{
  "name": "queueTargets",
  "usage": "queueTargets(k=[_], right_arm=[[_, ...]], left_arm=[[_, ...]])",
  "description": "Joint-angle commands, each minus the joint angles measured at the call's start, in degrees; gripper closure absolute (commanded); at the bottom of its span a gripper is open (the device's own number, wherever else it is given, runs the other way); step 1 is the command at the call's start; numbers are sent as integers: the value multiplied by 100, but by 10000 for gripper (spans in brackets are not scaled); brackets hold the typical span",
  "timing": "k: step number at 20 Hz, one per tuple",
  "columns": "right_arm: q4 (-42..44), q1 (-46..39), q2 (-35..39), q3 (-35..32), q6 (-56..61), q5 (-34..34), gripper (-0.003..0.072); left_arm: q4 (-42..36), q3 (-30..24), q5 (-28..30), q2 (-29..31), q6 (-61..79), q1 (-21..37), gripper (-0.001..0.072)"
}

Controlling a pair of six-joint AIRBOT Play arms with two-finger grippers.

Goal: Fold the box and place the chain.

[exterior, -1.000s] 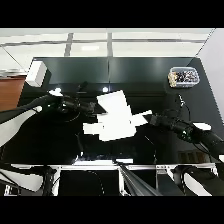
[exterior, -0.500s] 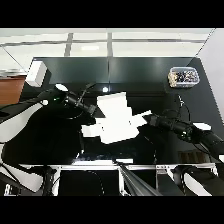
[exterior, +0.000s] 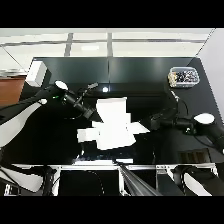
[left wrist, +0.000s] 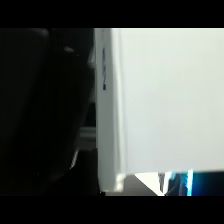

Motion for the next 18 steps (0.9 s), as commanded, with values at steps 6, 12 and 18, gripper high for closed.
queueTargets(k=[6, 12, 18], right_arm=[[-1759, -31, 7, 1388, 295, 501, -23], [-1047, -17, 7, 1388, 289, 155, -23], [-2124, 22, 2, 1370, 232, 525, -23]], left_arm=[[-315, -1893, 3045, 2608, 2955, -446, 686], [61, -1897, 3779, 2057, 3814, -1196, 685], [201, -1600, 4068, 1493, 4516, -1290, 683]])
